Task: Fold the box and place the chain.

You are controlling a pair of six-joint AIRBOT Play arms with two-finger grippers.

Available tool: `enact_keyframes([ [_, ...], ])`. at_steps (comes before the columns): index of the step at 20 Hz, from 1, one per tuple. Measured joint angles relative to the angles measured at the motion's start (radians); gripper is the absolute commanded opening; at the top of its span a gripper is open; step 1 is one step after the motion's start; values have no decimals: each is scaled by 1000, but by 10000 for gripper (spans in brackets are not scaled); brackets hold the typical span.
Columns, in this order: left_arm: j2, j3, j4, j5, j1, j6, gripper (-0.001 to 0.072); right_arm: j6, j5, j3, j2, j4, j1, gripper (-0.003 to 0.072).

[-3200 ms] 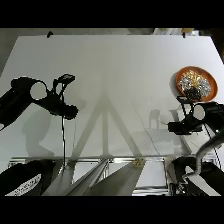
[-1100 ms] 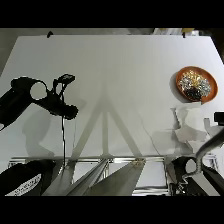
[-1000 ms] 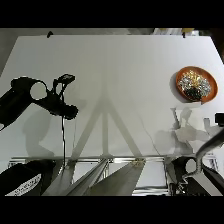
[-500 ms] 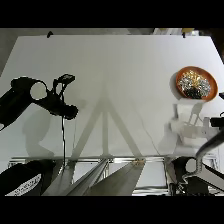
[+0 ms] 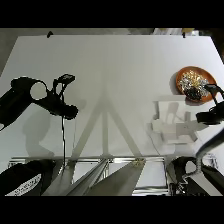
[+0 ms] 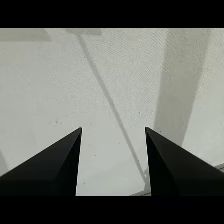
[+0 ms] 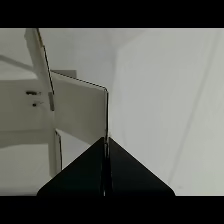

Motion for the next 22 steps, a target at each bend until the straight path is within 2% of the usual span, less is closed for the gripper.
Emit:
enact_keyframes([
  [5,0,0,-1,11,0,0,432,3,-105,-200,234,272,148,15],
  [8,0,0,1,56,1,0,437,26,-175,-281,322,361,229,15],
  [11,-1,0,-1,125,1,0,448,39,-224,-312,356,402,287,16],
  [13,-3,0,-12,169,1,0,515,43,-242,-321,366,418,309,16],
  [18,-45,-3,-45,220,1,-3,533,44,-264,-329,375,434,329,16],
  [20,-84,-5,-106,232,1,46,538,43,-270,-330,375,437,332,16],
  [22,-127,-5,-264,245,1,214,603,27,-275,-330,376,439,333,16],
])
